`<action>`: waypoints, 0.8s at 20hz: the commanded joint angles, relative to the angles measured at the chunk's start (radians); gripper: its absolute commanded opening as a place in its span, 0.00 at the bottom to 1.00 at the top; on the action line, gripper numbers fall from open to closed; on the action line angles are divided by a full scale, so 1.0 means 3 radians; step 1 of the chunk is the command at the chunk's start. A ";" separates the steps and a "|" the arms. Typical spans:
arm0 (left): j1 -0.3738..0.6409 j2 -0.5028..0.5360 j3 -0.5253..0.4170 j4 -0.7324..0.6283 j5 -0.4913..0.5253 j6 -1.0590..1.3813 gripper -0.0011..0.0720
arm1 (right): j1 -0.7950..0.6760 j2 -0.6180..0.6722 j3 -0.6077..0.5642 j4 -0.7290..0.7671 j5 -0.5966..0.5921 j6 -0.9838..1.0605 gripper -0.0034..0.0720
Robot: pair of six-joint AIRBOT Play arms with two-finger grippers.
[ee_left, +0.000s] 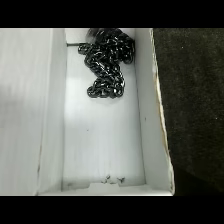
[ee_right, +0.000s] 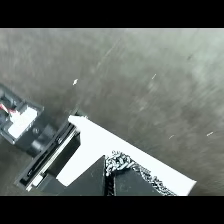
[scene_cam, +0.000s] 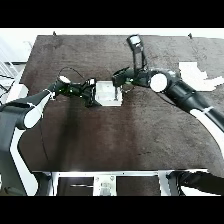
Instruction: Fold the box and place the chain.
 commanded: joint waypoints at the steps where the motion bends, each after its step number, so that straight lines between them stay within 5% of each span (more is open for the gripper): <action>1: 0.0000 -0.0003 0.0000 0.0000 0.0001 0.0001 0.67 | 0.0135 -0.0291 -0.0032 0.0120 -0.0142 0.0003 0.05; 4: 0.0000 -0.0003 0.0000 0.0000 0.0001 0.0001 0.67 | 0.0198 -0.0573 -0.0032 0.0130 -0.0161 0.0001 0.08; 6: 0.0000 -0.0003 0.0000 0.0000 0.0001 0.0001 0.67 | 0.0177 -0.0636 -0.0033 0.0126 -0.0130 0.0001 0.60; 14: 0.0000 -0.0003 0.0000 0.0000 0.0003 0.0001 0.67 | -0.0821 0.0066 -0.0596 -0.0094 -0.0025 0.0083 0.49; 15: 0.0000 -0.0003 0.0000 0.0000 0.0001 0.0001 0.67 | -0.1003 0.0080 -0.0661 -0.0094 -0.0025 0.0175 0.53; 16: 0.0000 -0.0003 0.0000 0.0000 0.0001 0.0001 0.67 | -0.1175 0.0060 -0.0718 -0.0093 -0.0075 0.0276 0.69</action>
